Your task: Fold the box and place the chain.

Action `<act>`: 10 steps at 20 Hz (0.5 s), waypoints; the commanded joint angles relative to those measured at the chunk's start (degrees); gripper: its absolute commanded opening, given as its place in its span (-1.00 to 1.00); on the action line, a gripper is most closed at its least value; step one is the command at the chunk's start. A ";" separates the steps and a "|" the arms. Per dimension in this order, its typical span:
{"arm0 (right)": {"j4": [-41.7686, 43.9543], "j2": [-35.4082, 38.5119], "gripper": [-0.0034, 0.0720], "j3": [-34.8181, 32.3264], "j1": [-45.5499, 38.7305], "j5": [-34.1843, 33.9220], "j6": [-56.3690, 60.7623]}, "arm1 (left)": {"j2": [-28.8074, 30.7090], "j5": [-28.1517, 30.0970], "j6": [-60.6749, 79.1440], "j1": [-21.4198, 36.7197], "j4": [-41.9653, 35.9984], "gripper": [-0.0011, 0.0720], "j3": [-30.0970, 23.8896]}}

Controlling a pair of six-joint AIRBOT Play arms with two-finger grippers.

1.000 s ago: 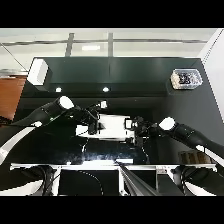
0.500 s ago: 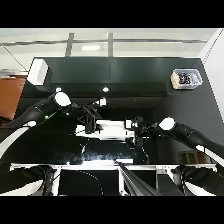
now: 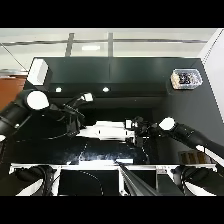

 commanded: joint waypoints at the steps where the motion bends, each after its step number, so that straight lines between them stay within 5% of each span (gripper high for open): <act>1: 0.02 -0.02 0.51 0.00 0.04 0.02 0.02 | 3.13 -15.39 -17.22 3.02 -1.38 -0.89 -1.05; 3: 0.00 -0.02 0.45 0.00 0.04 0.04 0.02 | 3.67 -17.51 -17.11 2.51 -11.50 -0.90 -5.92; 4: 0.00 -0.02 0.09 0.00 0.04 0.07 0.02 | 3.98 -13.68 -16.57 1.73 -17.40 -0.90 -9.38; 7: 0.00 -0.02 0.05 0.00 0.04 0.07 0.02 | 4.07 3.28 -10.10 -1.97 -31.10 -0.90 -17.07; 10: 0.00 -0.02 0.05 0.00 0.04 0.07 0.02 | 4.07 19.78 -1.03 -4.57 -43.04 -0.89 -18.71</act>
